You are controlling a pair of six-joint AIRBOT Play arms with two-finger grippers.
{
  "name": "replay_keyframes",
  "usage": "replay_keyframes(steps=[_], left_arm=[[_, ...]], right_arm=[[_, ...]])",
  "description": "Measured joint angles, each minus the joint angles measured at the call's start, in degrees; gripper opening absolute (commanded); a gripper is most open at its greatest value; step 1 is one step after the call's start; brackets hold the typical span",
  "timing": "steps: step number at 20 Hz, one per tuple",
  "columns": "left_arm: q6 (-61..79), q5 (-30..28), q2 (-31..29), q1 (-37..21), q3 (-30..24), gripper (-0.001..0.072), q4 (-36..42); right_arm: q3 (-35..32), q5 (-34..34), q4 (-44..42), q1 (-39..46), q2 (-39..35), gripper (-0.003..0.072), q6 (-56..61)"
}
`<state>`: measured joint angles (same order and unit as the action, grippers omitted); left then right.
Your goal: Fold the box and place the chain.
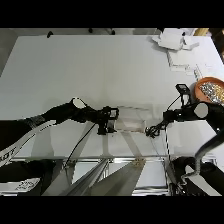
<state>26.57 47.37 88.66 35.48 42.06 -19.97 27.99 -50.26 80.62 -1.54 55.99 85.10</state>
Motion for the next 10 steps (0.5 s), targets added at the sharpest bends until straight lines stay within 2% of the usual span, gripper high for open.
replay_keyframes(steps=[4, 7, 8, 10], left_arm=[[0.00, 0.00, 0.00, 0.00, 0.00, 0.0254, 0.00], [0.00, 0.00, 0.00, 0.00, 0.00, 0.0254, 0.00], [0.00, 0.00, 0.00, 0.00, 0.00, 0.0254, 0.00], [0.00, 0.00, 0.00, 0.00, 0.00, 0.0254, 0.00]], right_arm=[[0.00, 0.59, -0.02, 0.02, 2.58, 0.0270, 0.17], [0.04, 0.98, -0.04, 0.02, 3.48, 0.0179, 0.17], [0.04, 0.98, 0.07, 0.07, 3.78, 0.0173, 0.22], [0.00, 2.99, 0.04, 0.02, 4.46, 0.0069, 0.15]])
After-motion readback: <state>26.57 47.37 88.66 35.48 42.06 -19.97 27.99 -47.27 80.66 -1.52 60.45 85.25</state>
